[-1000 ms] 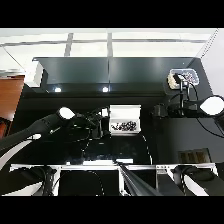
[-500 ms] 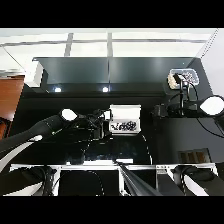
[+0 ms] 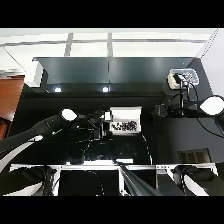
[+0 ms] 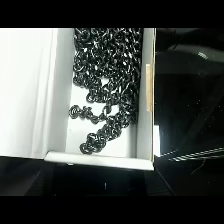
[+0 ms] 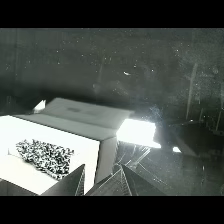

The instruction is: Fold the box and place the chain.

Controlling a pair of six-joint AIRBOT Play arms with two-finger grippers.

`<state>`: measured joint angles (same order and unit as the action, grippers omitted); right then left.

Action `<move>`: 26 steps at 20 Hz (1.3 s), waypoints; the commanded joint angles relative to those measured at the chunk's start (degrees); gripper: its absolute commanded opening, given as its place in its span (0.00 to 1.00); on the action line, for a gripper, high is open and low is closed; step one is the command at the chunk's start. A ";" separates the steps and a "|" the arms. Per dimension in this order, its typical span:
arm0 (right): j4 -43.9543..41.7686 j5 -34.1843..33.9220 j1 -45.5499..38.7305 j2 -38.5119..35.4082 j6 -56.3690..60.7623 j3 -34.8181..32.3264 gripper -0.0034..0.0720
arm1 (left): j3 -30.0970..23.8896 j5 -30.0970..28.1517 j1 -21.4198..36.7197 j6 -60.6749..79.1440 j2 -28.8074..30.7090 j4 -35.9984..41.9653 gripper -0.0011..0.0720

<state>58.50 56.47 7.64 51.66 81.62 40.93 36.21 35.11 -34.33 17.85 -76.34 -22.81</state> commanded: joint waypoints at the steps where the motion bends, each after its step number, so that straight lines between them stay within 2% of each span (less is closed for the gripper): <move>1: 0.00 -0.31 0.00 0.00 0.02 0.00 0.40 | 0.07 -0.52 -0.50 0.17 -0.04 -0.31 0.46; 2: -0.55 -1.64 0.00 0.00 0.04 0.00 0.41 | 0.07 -0.63 -0.48 0.15 -0.04 -0.31 0.46; 3: -2.93 -3.58 0.00 0.00 -0.07 0.02 0.71 | 0.07 -0.63 -0.48 0.15 -0.04 -0.28 0.46; 4: -6.78 -6.21 0.00 0.15 -1.88 0.15 0.94 | 0.07 -0.61 -0.48 0.15 -0.04 -0.31 0.46; 8: -17.88 -10.93 0.00 6.19 -8.94 2.21 0.93 | 0.07 -0.61 -0.48 0.15 -0.04 -0.31 0.46; 10: -18.47 -11.41 0.50 11.06 -12.66 3.15 0.93 | 0.04 -0.61 -0.48 0.15 -0.04 -0.31 0.47; 13: -19.52 -11.41 2.73 16.02 -24.28 3.28 0.93 | 0.04 -0.61 -0.48 0.15 -0.04 -0.31 0.46; 15: -19.45 -8.22 3.93 16.11 -35.30 3.45 0.93 | 0.04 -0.61 -0.48 0.15 -0.04 -0.28 0.47; 19: -17.22 9.33 3.69 15.74 -56.02 7.56 0.93 | 0.04 -0.63 -0.48 0.15 -0.04 -0.28 0.46; 20: -17.53 11.34 3.72 15.61 -59.87 8.02 0.93 | 0.04 -0.63 -0.48 0.15 -0.04 -0.31 0.46; 26: -14.49 9.92 7.61 15.65 -68.32 7.72 0.93 | 0.04 -0.63 -0.48 0.15 -0.04 -0.31 0.46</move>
